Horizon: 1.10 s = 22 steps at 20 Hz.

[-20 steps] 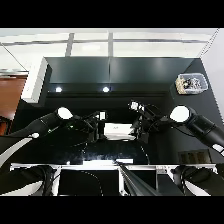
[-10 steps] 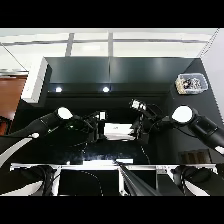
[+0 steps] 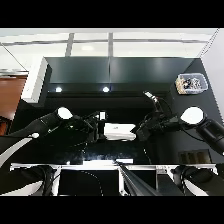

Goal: Fold the box and place the chain.

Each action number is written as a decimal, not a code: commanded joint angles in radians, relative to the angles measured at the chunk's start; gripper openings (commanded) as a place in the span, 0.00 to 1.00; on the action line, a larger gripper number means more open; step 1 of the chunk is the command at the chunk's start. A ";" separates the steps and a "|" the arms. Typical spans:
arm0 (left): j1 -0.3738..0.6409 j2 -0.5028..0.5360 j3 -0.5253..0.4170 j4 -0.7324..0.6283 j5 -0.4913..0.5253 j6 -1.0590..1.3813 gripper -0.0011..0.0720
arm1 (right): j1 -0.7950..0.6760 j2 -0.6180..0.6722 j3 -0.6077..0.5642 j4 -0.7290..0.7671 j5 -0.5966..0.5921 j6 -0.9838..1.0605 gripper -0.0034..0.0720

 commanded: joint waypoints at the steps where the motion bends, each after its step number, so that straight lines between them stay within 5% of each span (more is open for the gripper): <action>1: 0.000 0.000 0.000 0.000 0.000 0.000 0.68 | -0.002 -0.051 -0.053 0.249 -0.040 0.138 0.05; 5: 0.000 0.000 0.000 0.000 0.000 0.000 0.68 | 0.013 -0.166 -0.054 0.385 -0.080 0.129 0.05; 22: 0.000 0.000 0.000 0.000 0.000 0.000 0.68 | 0.013 -0.277 -0.059 0.277 -0.107 0.133 0.05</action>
